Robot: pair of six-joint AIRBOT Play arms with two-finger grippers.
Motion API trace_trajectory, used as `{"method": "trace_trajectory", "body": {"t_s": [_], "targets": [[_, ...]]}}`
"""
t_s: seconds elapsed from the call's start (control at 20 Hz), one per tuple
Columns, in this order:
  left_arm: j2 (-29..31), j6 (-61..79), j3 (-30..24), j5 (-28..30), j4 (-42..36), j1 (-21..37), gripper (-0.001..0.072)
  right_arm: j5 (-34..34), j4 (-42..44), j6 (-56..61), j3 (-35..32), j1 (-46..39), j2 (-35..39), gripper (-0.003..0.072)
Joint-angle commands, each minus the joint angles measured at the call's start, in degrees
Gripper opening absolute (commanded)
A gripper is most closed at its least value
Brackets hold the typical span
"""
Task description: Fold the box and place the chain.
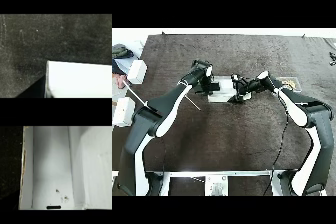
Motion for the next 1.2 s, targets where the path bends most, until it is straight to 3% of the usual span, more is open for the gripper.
{"method": "trace_trajectory", "body": {"t_s": [0.0,0.2,0.3,0.35,0.75,0.9,1.0,1.15], "targets": [[0.1,4.9,0.0,0.2,-1.2,0.0,0.0295,0.0,0.0,-0.1,0.0,0.0,0.0,0.0165],[1.6,15.9,0.2,0.1,-1.6,0.0,0.0305,0.0,0.0,-0.1,0.0,0.0,0.0,0.0166],[2.5,21.0,0.3,-0.2,-1.7,0.0,0.0615,0.0,0.0,-0.1,0.0,0.0,0.0,0.0166],[3.2,23.1,0.3,-0.2,-1.7,0.0,0.0677,0.0,0.0,-0.1,0.0,0.0,0.0,0.0166],[10.4,36.2,0.3,-1.2,0.3,0.3,0.068,0.0,0.0,-0.1,0.0,0.0,0.0,0.0166],[13.2,39.6,-3.1,2.6,-0.3,2.6,0.0651,0.0,0.0,-0.1,0.0,0.0,0.0,0.0165],[15.2,43.1,-7.1,6.2,-4.7,5.2,0.0651,0.0,0.0,-0.1,0.0,0.0,0.0,0.0166],[18.3,54.8,-15.4,12.4,-17.6,10.6,0.0652,0.0,0.0,-0.1,0.0,0.0,0.0,0.0166]]}}
